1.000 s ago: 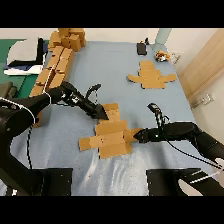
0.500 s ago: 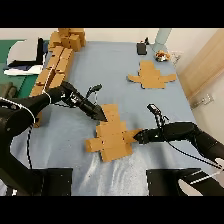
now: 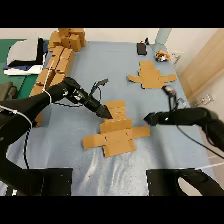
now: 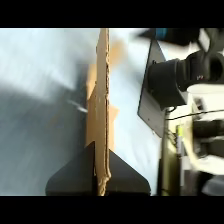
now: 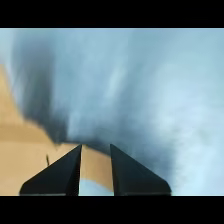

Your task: Fold the box.

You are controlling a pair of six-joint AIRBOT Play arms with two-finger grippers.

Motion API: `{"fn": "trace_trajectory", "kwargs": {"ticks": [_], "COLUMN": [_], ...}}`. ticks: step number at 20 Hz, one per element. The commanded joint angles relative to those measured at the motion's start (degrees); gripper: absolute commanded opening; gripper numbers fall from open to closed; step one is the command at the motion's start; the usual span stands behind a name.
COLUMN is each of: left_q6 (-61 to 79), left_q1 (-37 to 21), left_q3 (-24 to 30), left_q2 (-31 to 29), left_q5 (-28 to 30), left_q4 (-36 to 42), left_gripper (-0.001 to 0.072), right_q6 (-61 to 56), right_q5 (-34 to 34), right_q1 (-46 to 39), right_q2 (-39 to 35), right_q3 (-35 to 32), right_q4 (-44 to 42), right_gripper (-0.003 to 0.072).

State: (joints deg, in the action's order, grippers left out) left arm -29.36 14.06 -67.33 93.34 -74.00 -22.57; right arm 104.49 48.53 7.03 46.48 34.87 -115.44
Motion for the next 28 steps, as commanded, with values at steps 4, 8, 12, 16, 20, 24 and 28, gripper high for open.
{"fn": "trace_trajectory", "kwargs": {"ticks": [4, 8, 12, 16, 20, 24, 28], "left_q6": [14.8, 19.4, 21.9, 22.7, 22.7, 22.5, 22.5], "left_q1": [5.5, 8.8, 9.4, 9.4, 9.4, 9.4, 9.0], "left_q3": [4.1, 8.6, 12.0, 14.0, 14.3, 14.3, 14.2], "left_q2": [-7.4, -9.9, -9.2, -8.1, -8.0, -8.0, -8.0], "left_q5": [12.1, 15.6, 18.7, 18.8, 16.8, 14.5, 13.7], "left_q4": [0.3, 0.3, 0.2, 0.2, 0.2, 0.1, -0.1], "left_gripper": [0.0010, 0.0010, 0.0012, 0.0013, 0.0014, 0.0014, 0.0014], "right_q6": [-10.0, -10.0, -10.0, -10.0, -10.0, -10.0, -10.0], "right_q5": [1.2, 0.7, -0.3, -0.8, -1.6, -1.7, -1.7], "right_q1": [-3.2, -1.7, 0.5, 3.6, 5.3, 5.5, 5.5], "right_q2": [0.2, 1.8, 3.0, 4.2, 5.1, 5.4, 5.4], "right_q3": [7.2, 7.2, 7.2, 7.2, 7.2, 7.2, 7.2], "right_q4": [2.5, 0.6, -0.1, -0.1, -0.1, 0.0, 0.2], "right_gripper": [0.0019, 0.0005, 0.0005, 0.0005, 0.0005, 0.0005, 0.0005]}}
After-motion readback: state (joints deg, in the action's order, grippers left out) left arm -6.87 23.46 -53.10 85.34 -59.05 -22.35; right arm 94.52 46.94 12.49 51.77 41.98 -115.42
